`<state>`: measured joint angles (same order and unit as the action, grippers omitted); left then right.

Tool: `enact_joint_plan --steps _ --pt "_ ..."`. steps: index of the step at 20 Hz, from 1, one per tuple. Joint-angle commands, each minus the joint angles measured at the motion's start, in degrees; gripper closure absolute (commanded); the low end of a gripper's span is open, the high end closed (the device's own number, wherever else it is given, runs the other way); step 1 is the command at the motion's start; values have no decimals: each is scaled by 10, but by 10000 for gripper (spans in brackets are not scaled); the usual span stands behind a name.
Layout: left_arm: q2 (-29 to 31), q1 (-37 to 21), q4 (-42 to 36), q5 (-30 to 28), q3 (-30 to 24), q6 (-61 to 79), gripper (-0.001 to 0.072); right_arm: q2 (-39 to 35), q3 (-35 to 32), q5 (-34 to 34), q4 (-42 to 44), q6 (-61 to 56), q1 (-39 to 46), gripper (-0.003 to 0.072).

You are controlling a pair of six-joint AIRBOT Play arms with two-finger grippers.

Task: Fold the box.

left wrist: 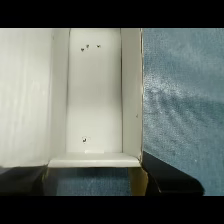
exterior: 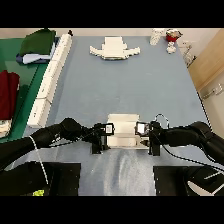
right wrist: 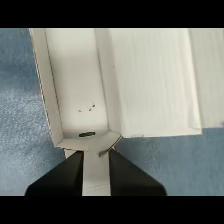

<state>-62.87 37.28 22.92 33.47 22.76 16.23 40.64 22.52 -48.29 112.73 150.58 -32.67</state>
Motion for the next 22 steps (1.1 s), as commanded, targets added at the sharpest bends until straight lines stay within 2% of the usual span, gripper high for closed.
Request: enact_joint_plan --steps 1,8,9,10,11,13,17,18,20,22 --pt "0 0 0 0 0 0 347 1 -2 20 31 15 -3 523" --pt "0 0 0 0 0 0 347 42 -4 52 92 76 -3 523" --pt "0 0 0 0 0 0 347 47 -4 59 97 86 -3 459" --pt "0 0 0 0 0 0 347 50 -4 64 97 90 -3 305" --pt "0 0 0 0 0 0 347 51 -4 64 97 89 -3 189" --pt "0 0 0 0 0 0 347 51 -4 62 97 89 -3 97" --pt "0 0 0 0 0 0 347 50 -3 49 94 84 -3 108" --pt "0 0 0 0 0 0 347 49 -3 43 85 64 -3 133" --pt "0 0 0 0 0 0 347 46 1 24 50 -12 -3 334" --pt "0 0 0 0 0 0 347 40 20 -5 -18 -148 -2 469"
